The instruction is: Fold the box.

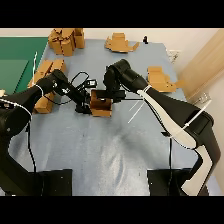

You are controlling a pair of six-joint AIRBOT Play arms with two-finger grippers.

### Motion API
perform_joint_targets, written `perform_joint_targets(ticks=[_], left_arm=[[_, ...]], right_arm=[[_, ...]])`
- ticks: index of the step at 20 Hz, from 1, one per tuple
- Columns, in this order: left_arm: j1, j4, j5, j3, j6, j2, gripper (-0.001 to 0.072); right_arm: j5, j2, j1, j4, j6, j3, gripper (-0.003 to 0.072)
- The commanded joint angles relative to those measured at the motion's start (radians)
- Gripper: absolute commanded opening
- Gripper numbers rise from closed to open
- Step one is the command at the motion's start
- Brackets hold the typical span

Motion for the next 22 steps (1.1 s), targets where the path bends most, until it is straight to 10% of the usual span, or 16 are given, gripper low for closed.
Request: perform_joint_targets(ticks=[1,6,8,9,13,17,22], left_arm=[[0.0,-0.001,0.0,0.0,-0.001,0.0,0.0058],[0.0,0.003,0.0,0.0,-0.018,0.0,0.0058],[0.0,0.003,0.0,0.0,-0.018,0.0,0.0058],[0.0,0.003,0.0,0.0,-0.018,0.0,0.0058],[0.0,0.002,-0.002,0.0,-0.018,0.0,0.0059],[0.0,-0.005,-0.015,0.0,-0.018,0.0,0.0059],[0.0,-0.004,-0.016,0.0,-0.018,0.0,0.0059]], right_arm=[[-0.056,0.041,-0.008,0.05,-0.091,-0.002,0.0508],[-0.05,0.204,-0.074,0.029,-0.124,-0.196,0.0453],[0.067,0.325,-0.133,0.059,-0.124,-0.367,0.0226],[0.184,0.395,-0.172,0.113,-0.129,-0.47,0.0004],[0.521,0.469,-0.372,0.642,-0.469,-0.724,0.0003],[0.486,0.257,-0.492,1.022,-0.806,-0.635,0.0003],[0.227,-0.014,-0.474,1.071,-0.981,-0.299,0.0003]])
